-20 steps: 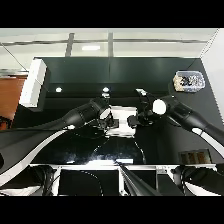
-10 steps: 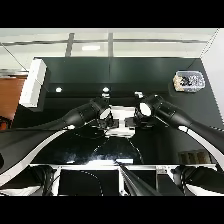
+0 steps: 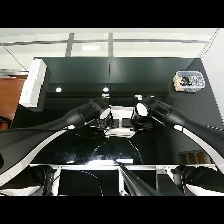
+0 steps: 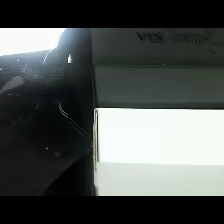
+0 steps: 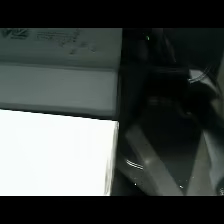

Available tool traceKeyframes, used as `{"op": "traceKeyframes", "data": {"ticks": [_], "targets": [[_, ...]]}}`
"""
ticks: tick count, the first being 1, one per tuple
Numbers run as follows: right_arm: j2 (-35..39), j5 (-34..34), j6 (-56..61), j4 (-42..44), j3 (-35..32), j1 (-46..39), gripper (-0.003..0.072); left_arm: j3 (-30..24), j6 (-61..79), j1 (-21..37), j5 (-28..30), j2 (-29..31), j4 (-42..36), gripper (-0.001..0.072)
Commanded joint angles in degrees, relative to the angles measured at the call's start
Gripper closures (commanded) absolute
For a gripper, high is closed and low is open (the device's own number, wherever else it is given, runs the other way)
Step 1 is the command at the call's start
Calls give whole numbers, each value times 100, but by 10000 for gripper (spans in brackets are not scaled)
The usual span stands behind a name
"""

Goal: Fold the box and place the chain.

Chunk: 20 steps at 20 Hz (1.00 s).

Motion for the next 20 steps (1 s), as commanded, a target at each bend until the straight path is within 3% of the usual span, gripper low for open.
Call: {"op": "traceKeyframes", "data": {"ticks": [1, 5, 7, 12, 13, 14, 18, 20], "targets": [[-4, -144, 109, 76, 13, 4, 677, -2, 37, 4, 4, -4, 0, 679], [-4, -129, 105, 37, 15, 4, 671, -2, 37, 4, 7, -4, -2, 678], [-4, -131, 105, 42, 17, 4, 505, -2, 37, 4, 7, -4, 0, 679], [-4, -114, 105, 28, 20, 4, 521, -2, 37, 4, 7, -4, 0, 678], [-4, -111, 103, 17, 22, 4, 658, -2, 37, 4, 7, -4, 0, 679], [-4, -98, 105, -7, 20, 4, 677, -2, 37, 4, 7, -4, 0, 679], [11, -98, 44, -59, 22, 4, 669, -2, 37, 4, 7, -4, 0, 679], [24, -85, 2, -157, 105, 2, 358, -2, 37, 4, 7, -4, 0, 678]]}}
